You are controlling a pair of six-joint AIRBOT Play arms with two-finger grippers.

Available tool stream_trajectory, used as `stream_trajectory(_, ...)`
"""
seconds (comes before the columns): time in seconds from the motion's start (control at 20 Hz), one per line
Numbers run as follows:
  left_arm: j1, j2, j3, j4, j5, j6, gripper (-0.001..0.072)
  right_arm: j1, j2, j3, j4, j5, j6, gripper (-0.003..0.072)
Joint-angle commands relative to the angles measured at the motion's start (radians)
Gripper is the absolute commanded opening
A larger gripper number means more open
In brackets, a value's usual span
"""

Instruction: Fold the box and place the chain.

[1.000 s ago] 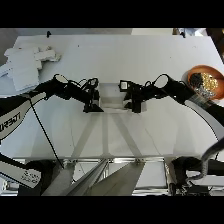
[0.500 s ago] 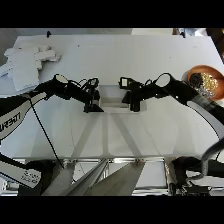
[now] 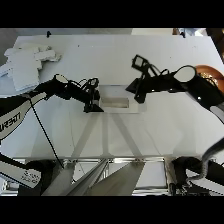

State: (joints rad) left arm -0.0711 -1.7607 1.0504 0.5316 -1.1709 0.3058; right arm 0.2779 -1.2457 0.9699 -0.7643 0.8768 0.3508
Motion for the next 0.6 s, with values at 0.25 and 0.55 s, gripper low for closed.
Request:
stream_trajectory(0.25,0.001,0.000,0.001,0.000,0.000,0.000,0.0399,-0.157,0.023,-0.069,-0.417,0.072,0.671,0.0005)
stream_trajectory(0.55,0.001,0.000,0.001,0.000,0.000,0.000,0.0399,-0.166,-0.030,-0.260,-0.309,0.008,0.687,0.0005)
